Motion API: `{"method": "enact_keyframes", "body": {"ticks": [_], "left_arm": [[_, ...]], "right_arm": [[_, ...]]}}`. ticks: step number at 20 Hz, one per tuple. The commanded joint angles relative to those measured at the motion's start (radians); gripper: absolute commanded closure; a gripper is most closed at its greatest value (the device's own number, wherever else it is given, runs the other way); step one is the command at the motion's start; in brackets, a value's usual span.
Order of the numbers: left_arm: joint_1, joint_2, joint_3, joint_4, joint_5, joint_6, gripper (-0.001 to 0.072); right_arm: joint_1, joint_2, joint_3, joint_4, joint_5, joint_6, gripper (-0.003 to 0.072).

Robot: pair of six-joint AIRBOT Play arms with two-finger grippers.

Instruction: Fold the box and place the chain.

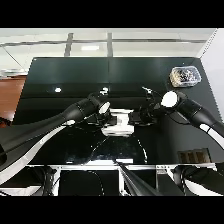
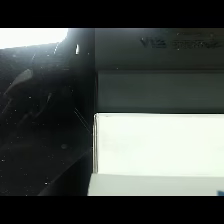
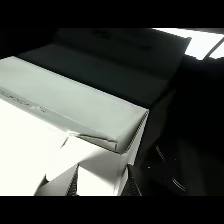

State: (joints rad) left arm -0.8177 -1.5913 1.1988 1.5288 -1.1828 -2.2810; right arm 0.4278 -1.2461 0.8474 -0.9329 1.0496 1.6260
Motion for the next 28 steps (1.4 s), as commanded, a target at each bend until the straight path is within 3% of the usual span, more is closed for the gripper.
{"method": "enact_keyframes", "body": {"ticks": [1,10,22,23,24,28], "left_arm": [[0.000,-0.001,0.001,0.000,0.001,0.000,0.0682],[0.000,-0.001,0.001,0.000,0.000,0.000,0.0682],[0.000,-0.001,0.001,0.000,0.000,0.000,0.0682],[0.000,-0.001,0.001,0.000,0.000,0.000,0.0682],[0.000,-0.001,0.001,0.000,0.000,0.000,0.0682],[0.000,-0.001,0.001,0.000,0.000,0.000,0.0682]], "right_arm": [[0.030,0.000,0.011,-0.035,0.003,0.064,0.0352],[0.054,0.000,0.047,-0.148,0.091,0.133,0.0353],[0.067,-0.023,0.077,-0.132,0.097,0.147,0.0353],[0.067,-0.023,0.080,-0.134,0.098,0.147,0.0436],[0.067,-0.024,0.081,-0.133,0.099,0.149,0.0459],[0.106,-0.029,0.081,-0.149,0.090,0.157,0.0459]]}}
